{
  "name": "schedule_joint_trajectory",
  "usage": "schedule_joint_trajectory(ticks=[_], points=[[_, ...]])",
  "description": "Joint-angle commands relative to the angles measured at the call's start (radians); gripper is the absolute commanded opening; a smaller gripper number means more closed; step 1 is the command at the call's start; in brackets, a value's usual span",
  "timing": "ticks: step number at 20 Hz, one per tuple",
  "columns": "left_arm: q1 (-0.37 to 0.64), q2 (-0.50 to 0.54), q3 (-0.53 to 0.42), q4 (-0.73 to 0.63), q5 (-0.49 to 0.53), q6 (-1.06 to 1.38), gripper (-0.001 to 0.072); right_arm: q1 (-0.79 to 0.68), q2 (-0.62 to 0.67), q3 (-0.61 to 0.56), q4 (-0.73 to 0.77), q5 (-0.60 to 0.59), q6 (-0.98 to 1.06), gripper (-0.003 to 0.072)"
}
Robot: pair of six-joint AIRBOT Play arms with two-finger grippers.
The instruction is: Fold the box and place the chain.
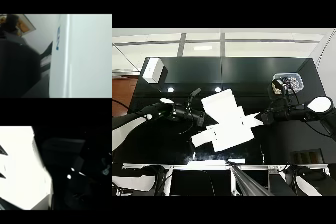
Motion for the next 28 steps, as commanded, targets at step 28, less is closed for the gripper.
schedule_joint_trajectory(ticks=[28], points=[[-0.307,0.259,-0.028,0.598,0.568,0.073,0.0031,0.102,0.060,-0.022,-0.133,-0.083,-0.512,0.0661]])
